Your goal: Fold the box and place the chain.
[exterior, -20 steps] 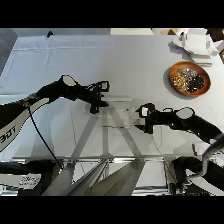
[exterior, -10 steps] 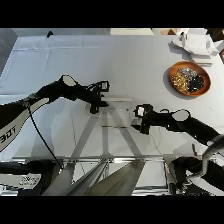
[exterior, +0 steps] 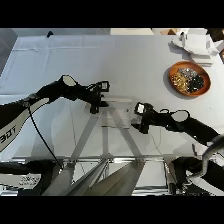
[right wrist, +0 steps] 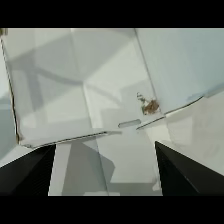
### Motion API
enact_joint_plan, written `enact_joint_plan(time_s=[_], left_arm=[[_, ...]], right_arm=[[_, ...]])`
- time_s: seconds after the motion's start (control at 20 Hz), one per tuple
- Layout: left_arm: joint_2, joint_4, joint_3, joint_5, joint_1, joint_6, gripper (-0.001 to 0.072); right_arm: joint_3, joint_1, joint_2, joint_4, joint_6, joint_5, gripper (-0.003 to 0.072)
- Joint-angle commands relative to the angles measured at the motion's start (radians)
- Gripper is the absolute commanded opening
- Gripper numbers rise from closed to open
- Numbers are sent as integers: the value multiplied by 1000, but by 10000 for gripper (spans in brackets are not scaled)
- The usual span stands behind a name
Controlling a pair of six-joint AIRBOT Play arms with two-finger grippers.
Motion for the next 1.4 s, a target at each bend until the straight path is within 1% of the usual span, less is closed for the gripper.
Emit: enact_joint_plan(time_s=[0.0, 0.1, 0.25, 0.45, 0.6, 0.8, 0.9, 1.05, 1.15, 1.35], left_arm=[[0, 0, 0, 0, 0, 0, 8], [0, 0, 0, 0, 0, 0, 8], [0, 0, 0, 0, 0, 0, 8], [0, 0, 0, 0, 0, 0, 8], [0, 0, 0, 0, 0, 0, 8], [0, 0, 0, 0, 0, 0, 8], [0, 0, 0, 0, 0, 0, 8], [0, 0, 0, 0, 0, 0, 8], [0, 0, 0, 0, 0, 0, 8], [0, 0, 0, 0, 0, 0, 8]], right_arm=[[0, 1, -1, -111, 43, 17, 702], [0, 1, -1, -109, 43, 43, 702], [0, 1, -1, -100, 43, 39, 702], [0, 1, -1, -49, 43, 40, 702], [0, 1, -14, -49, 42, 43, 702], [0, 60, -60, -32, 42, 38, 702], [0, 87, -65, 28, 42, 9, 702], [0, 88, -65, 100, 52, -69, 702], [0, 88, -65, 107, 122, -94, 702], [0, 88, -65, 106, 288, -93, 702]])
